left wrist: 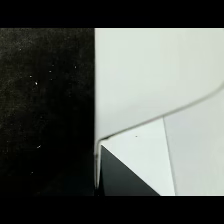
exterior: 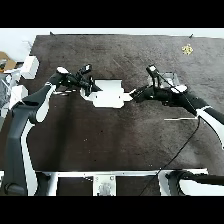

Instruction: Fold the box and place the chain.

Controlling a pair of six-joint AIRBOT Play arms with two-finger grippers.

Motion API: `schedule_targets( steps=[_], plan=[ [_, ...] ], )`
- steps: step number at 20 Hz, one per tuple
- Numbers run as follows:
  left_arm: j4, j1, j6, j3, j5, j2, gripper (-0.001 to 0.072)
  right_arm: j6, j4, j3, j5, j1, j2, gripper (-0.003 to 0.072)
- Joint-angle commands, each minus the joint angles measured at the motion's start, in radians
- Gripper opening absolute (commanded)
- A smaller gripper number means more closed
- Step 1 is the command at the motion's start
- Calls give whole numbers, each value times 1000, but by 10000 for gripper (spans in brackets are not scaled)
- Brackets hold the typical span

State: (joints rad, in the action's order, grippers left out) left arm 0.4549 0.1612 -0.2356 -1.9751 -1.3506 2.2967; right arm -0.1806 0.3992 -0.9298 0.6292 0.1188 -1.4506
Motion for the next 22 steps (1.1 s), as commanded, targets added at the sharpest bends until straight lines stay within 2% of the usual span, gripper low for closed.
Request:
schedule_targets(
  steps=[1,2,5,10,11,12,15,22],
  plan=[
    [17,0,-10,0,5,0,9,186,-1,-1,43,27,-9,659],
    [17,0,-9,0,1,0,10,245,-3,-1,79,28,-9,681],
    [16,0,-8,0,-11,0,11,383,-3,-1,141,32,-9,681],
    [15,0,-8,0,-10,0,11,534,0,-1,174,48,-11,678],
    [15,0,-8,0,-10,0,11,565,0,-1,167,58,-14,625],
    [14,0,-8,0,-10,0,11,591,1,-1,153,68,-20,621],
    [13,0,-8,0,-10,0,11,623,12,-4,150,85,-51,621],
    [9,0,-8,0,-10,0,11,573,187,-104,152,166,-166,622]
  ],
)
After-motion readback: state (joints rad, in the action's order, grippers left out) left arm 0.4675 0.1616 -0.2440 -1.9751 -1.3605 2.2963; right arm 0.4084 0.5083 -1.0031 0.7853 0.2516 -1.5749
